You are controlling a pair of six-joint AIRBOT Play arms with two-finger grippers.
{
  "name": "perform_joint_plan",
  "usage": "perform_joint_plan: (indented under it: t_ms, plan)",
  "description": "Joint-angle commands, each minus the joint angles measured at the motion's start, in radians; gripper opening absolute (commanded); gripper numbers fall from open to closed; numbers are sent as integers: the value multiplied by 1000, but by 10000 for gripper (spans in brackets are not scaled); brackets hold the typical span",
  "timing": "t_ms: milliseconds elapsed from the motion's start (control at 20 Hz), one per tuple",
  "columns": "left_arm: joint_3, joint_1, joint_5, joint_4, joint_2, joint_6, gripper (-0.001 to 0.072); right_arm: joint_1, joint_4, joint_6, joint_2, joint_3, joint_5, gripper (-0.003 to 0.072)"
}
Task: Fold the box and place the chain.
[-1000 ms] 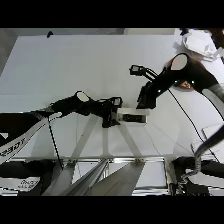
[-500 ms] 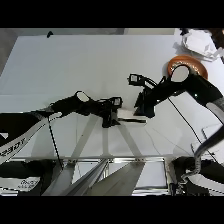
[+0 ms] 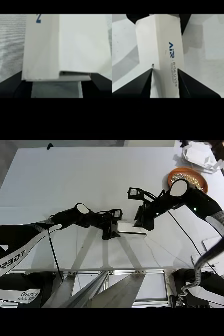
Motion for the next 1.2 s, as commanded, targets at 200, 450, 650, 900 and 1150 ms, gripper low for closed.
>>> perform_joint_plan:
  t_ms: [200, 450, 650, 900, 1150]
  plan:
    - [0, 1, 0, 0, 0, 0, 210, 1, -3, 3, 1, -13, -6, 287]
    - [0, 1, 0, 0, 0, 0, 210, 4, -2, 3, 1, -28, -79, 288]
    - [0, 1, 0, 0, 0, 0, 210, 6, -2, 3, 1, -54, -82, 283]
    - [0, 1, 0, 0, 0, 0, 210, 6, -2, 3, 1, -88, -84, 284]
    - [0, 1, 0, 0, 0, 0, 210, 48, -2, 3, 1, -93, -86, 284]
